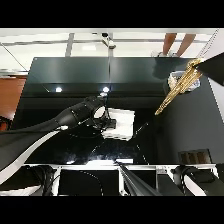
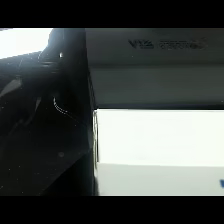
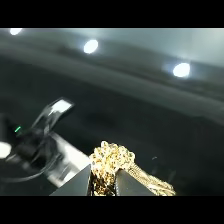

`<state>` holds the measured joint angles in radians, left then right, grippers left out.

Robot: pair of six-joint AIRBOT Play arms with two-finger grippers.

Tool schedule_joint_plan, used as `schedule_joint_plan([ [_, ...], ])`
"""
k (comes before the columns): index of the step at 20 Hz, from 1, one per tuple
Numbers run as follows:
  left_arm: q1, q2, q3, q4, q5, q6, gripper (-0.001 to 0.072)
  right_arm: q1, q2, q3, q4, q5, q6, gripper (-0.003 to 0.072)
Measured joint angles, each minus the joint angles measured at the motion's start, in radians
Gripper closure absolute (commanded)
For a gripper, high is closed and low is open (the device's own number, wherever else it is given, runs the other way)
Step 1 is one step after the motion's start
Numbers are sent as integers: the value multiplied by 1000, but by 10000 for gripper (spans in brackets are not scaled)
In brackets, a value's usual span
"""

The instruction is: Fold the box and place the chain.

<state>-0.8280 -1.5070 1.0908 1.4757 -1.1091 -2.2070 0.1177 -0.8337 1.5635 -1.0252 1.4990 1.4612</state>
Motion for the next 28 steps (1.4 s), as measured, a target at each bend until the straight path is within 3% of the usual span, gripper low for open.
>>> schedule_joint_plan([
  [9, 0, 0, 0, 0, 0, 0, 685, 114, -10, -9, 139, -18, 0, 682],
  [18, 0, 0, 0, 0, 1, 0, 685, 263, -109, -18, 146, -110, 0, 681],
  [23, 0, 0, 0, 0, 1, 0, 686, 281, -132, -144, 137, -109, 1, 681],
  [28, 0, 0, 0, 0, 1, 0, 685, 303, -136, -315, 178, -181, 0, 682],
])
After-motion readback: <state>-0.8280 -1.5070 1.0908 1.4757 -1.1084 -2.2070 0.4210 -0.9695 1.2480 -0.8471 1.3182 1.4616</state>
